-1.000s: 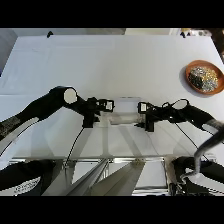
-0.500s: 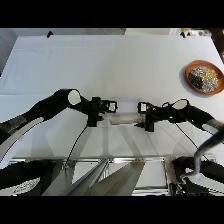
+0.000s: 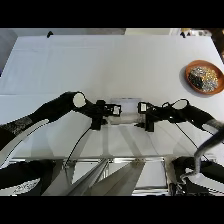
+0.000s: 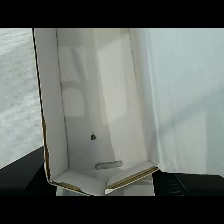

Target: Fold the box and place the chain.

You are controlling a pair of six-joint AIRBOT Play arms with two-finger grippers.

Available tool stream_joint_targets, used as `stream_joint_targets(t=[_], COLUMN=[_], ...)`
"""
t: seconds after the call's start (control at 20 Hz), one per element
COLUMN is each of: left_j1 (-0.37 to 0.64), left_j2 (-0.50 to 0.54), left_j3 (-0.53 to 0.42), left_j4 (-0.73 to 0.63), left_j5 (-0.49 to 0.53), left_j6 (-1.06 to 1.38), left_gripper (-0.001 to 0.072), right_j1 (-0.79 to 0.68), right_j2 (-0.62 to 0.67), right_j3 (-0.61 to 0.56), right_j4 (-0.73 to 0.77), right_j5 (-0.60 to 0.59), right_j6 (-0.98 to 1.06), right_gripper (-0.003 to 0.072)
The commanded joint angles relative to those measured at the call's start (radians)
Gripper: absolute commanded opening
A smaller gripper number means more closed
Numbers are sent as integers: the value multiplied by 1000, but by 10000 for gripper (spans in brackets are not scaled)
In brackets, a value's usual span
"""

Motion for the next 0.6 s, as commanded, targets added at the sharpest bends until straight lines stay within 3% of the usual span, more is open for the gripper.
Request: stream_joint_targets(t=[0.0,0.1,0.55], left_j1=[-5,-8,-43], left_j2=[-1,-1,-13], left_j3=[0,0,0], left_j4=[-21,-25,-97], left_j5=[38,72,159], left_j6=[0,0,0], left_gripper=[264,191,191], right_j1=[0,0,0], right_j2=[1,1,1], right_j3=[0,0,0], right_j4=[0,0,0], right_j5=[0,0,0], right_j6=[0,0,0], right_gripper=[378,378,378])
